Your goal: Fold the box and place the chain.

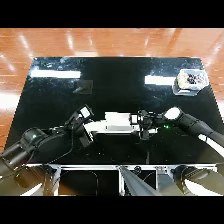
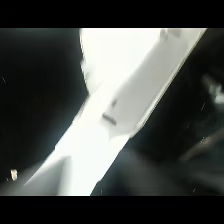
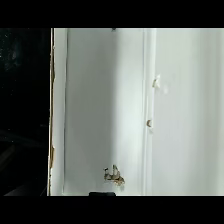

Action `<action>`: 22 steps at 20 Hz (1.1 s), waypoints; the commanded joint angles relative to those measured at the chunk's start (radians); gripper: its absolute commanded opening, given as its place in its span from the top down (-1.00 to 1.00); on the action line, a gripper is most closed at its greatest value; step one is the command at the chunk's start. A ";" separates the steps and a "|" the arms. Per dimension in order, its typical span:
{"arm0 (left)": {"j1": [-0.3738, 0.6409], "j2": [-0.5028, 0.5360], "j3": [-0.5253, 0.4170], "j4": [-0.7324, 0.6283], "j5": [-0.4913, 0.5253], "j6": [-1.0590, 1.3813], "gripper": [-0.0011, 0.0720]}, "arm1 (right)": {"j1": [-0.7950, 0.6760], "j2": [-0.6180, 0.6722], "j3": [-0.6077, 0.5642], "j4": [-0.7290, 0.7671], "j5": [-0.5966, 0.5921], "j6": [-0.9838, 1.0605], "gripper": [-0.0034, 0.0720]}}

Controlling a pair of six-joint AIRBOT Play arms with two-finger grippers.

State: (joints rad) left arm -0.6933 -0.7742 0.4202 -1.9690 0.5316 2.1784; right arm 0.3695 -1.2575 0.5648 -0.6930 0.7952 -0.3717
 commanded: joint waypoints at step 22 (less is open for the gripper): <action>0.200 -0.395 0.162 -0.363 0.140 0.825 -0.70 | 0.001 0.000 0.000 0.001 0.016 -0.003 -0.55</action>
State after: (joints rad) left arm -0.4873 -1.1507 0.5747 -2.2848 0.7170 2.9677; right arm 0.3695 -1.2575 0.5648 -0.6926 0.8112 -0.3752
